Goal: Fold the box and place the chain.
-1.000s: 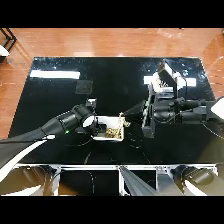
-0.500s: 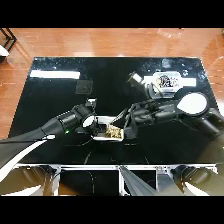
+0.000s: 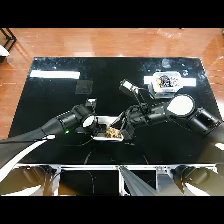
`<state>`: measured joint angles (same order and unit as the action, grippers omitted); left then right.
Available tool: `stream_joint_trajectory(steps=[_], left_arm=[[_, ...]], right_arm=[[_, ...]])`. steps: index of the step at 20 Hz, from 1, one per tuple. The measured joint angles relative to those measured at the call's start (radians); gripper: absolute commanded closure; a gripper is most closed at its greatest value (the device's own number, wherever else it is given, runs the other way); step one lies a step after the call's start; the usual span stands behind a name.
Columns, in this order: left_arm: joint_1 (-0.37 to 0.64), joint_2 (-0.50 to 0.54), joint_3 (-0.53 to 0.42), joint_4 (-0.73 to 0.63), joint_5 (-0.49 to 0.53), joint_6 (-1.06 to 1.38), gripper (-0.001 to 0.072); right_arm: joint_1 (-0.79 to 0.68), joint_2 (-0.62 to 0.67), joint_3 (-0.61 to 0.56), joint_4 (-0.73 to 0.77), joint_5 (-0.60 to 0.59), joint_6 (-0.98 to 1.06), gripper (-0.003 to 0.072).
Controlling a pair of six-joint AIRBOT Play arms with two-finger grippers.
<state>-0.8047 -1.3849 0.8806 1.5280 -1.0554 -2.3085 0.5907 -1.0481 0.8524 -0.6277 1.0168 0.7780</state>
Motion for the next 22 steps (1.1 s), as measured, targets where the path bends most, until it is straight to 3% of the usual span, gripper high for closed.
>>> stream_joint_trajectory(steps=[1,2,3,4,8,10,11,12,13,16,17,22], left_arm=[[0.000,0.000,0.000,0.000,0.000,0.000,0.0685],[0.000,0.000,0.000,0.000,0.000,0.000,0.0685],[0.000,0.000,0.000,0.000,0.000,0.000,0.0685],[0.000,0.000,0.000,0.000,0.000,0.000,0.0685],[0.000,0.000,0.000,0.000,0.000,0.000,0.0685],[0.000,0.000,0.000,0.000,0.000,0.000,0.0686],[0.000,0.000,0.000,0.000,0.000,0.000,0.0685],[0.000,0.000,0.000,-0.001,0.000,0.000,0.0677],[0.000,0.000,0.000,-0.001,0.000,0.000,0.0586],[0.000,0.000,0.003,-0.013,0.006,-0.003,0.0197],[-0.001,0.000,0.006,-0.014,-0.001,-0.002,0.0140],[0.000,0.027,0.047,-0.014,-0.060,-0.002,0.0131]], right_arm=[[0.001,-0.001,0.000,-0.006,-0.006,0.000,0.0664],[0.001,-0.001,0.000,-0.005,-0.013,0.000,0.0525],[0.002,-0.001,0.000,-0.006,-0.016,0.000,0.0266],[0.002,-0.001,0.000,-0.009,-0.019,0.000,0.0186],[-0.037,0.004,0.001,-0.013,0.006,0.004,0.0187],[-0.102,0.019,0.001,-0.016,0.081,0.019,0.0183],[-0.143,0.029,0.001,-0.023,0.120,0.032,-0.0013],[-0.189,0.040,0.001,-0.027,0.163,0.046,-0.0022],[-0.241,0.051,0.001,-0.032,0.213,0.060,-0.0022],[-0.380,0.075,0.001,-0.051,0.340,0.092,-0.0020],[-0.413,0.079,0.001,-0.054,0.367,0.099,-0.0020],[-0.494,0.088,0.001,-0.091,0.428,0.115,-0.0020]])
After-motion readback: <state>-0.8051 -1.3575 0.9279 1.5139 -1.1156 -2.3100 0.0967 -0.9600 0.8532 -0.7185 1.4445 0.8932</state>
